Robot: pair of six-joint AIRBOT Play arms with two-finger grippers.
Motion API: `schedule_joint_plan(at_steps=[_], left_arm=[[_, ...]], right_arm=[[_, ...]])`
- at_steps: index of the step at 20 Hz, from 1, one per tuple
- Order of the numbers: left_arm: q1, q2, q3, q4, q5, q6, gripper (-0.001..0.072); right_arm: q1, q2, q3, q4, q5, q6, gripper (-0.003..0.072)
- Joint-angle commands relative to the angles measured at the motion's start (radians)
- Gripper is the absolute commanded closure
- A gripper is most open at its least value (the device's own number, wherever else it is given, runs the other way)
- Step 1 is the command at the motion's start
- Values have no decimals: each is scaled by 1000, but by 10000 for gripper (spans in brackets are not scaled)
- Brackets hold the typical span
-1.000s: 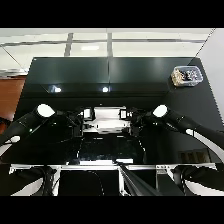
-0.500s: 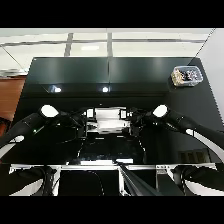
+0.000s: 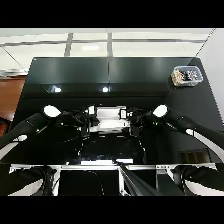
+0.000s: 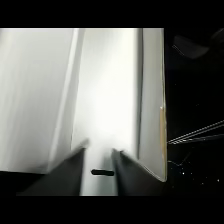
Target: Fold the box and place the chain.
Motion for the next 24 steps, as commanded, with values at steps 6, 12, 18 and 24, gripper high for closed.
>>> schedule_joint_plan(at_steps=[6,12,18,24], left_arm=[[-4,-1,0,6,5,-1,533],[16,27,7,32,3,-156,636],[227,213,30,410,-132,-766,684],[637,223,29,398,-439,-1290,685]], right_arm=[[1,0,1,-1,2,0,447],[1,0,1,-1,2,0,446],[1,0,1,-1,2,0,446],[1,0,1,-1,2,0,446]])
